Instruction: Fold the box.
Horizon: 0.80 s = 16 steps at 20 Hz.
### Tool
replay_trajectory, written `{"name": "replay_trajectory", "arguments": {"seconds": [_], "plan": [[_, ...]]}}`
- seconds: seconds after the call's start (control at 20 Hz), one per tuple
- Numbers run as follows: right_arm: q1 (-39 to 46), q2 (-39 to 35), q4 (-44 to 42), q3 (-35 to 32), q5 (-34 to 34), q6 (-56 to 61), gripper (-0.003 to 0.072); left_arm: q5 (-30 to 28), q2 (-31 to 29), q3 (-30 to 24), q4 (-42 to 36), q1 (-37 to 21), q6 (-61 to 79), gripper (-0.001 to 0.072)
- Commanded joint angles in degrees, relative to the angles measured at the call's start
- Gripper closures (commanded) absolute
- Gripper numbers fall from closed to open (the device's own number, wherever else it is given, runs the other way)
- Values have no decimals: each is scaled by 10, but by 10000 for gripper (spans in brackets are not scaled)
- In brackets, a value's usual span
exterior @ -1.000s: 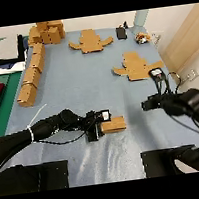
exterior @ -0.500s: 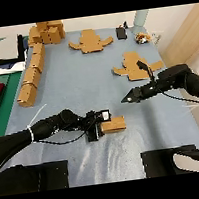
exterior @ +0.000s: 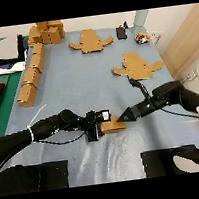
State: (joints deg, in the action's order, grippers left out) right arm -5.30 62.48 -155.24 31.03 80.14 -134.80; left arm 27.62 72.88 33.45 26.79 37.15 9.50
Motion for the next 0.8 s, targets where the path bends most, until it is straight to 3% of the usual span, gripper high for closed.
{"name": "replay_trajectory", "arguments": {"seconds": [0.0, 0.75], "plan": [[-9, -23, 2, -44, -45, -2, 684, 0, 0, 1, 0, 0, 0, 318], [-9, -21, 25, -70, -97, -3, 684, 0, 0, 1, 0, 0, 0, 318]]}}
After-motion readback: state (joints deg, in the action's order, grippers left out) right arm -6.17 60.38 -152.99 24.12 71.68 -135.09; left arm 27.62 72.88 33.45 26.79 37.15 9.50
